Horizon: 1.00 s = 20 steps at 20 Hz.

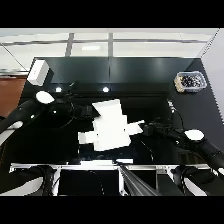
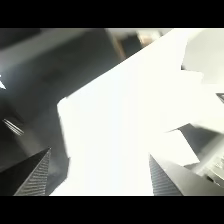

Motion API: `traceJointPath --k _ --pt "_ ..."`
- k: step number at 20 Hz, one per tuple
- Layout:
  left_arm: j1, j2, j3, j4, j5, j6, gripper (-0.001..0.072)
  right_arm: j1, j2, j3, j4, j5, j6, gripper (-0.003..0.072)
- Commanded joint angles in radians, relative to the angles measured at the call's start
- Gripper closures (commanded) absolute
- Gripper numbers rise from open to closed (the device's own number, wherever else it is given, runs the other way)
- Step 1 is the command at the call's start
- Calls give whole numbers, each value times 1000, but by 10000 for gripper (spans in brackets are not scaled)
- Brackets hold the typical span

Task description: Fold the box and place the chain.

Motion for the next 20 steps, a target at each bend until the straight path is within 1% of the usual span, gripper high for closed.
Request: traceJointPath --k 1,3,4,6,7,8,9,10,11,12,13,14,15,16,17,18,19,20 --pt "-8 -152 70 -62 -127 61 -5 14 1 -2 3 -16 0 674" --pt "-15 -217 106 -63 -184 79 -6 14 1 -2 3 -16 0 675" --pt "-21 -242 122 -71 -216 126 -5 14 1 -2 3 -16 0 675" --pt "-27 -282 155 -106 -305 297 2 14 1 -2 3 -16 0 675" --pt "-26 -299 173 -109 -349 345 20 14 1 -2 3 -16 0 674" --pt "-25 -314 190 -85 -373 345 41 14 1 -2 3 -16 0 674" --pt "-26 -326 207 -42 -377 337 106 14 1 -2 3 -16 0 675" --pt "-34 -335 219 -5 -380 331 123 14 1 -2 3 -16 0 675" --pt "-40 -346 233 27 -389 331 177 14 1 -2 3 -16 0 674" --pt "-45 -358 247 45 -414 333 179 14 1 -2 3 -16 0 674" --pt "-44 -371 261 51 -448 350 209 14 1 -2 2 -16 0 674" --pt "-43 -378 271 51 -471 358 212 14 1 -2 2 -16 0 674" --pt "-43 -382 277 58 -475 358 224 14 1 -2 2 -16 0 674" --pt "-44 -382 281 74 -472 358 270 14 1 -2 2 -16 0 674" --pt "-44 -382 283 87 -471 358 396 14 1 -2 2 -16 0 674" --pt "-44 -382 283 97 -471 358 496 14 1 -2 2 -16 0 674" --pt "-44 -382 283 99 -470 358 544 14 1 -2 2 -16 0 675" --pt "-43 -382 283 99 -469 367 650 14 1 -2 1 -16 0 674"
